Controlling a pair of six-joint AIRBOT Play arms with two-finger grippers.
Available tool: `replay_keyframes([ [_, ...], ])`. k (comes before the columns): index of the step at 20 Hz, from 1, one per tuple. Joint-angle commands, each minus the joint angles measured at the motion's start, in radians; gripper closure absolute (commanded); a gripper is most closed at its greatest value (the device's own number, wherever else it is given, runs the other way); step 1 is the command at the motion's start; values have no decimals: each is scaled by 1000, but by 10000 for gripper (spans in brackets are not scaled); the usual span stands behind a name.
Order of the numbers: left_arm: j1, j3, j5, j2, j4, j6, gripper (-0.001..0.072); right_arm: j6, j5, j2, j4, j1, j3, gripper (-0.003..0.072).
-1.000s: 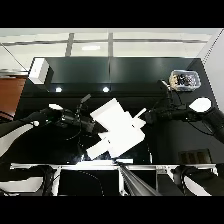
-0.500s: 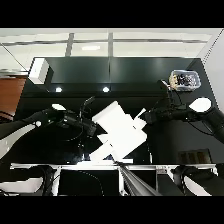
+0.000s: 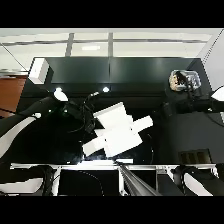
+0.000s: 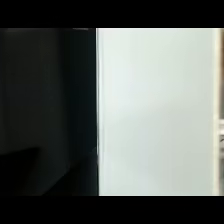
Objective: Fold the box and place the chain.
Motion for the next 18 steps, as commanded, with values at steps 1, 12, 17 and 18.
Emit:
replay_keyframes([
  [1, -57, 109, 34, 56, 226, 6, 690, -148, 4, 1, -130, -54, 86, 71],
  [12, -257, 0, 358, 172, 433, 88, 687, -219, -174, 0, -80, -50, 93, 20],
  [17, -256, 0, 335, 172, 487, 87, 685, -327, -102, -3, -72, -27, 39, -15],
  [18, -256, 0, 321, 172, 480, 87, 684, -377, -85, -3, -72, -5, 10, -15],
])
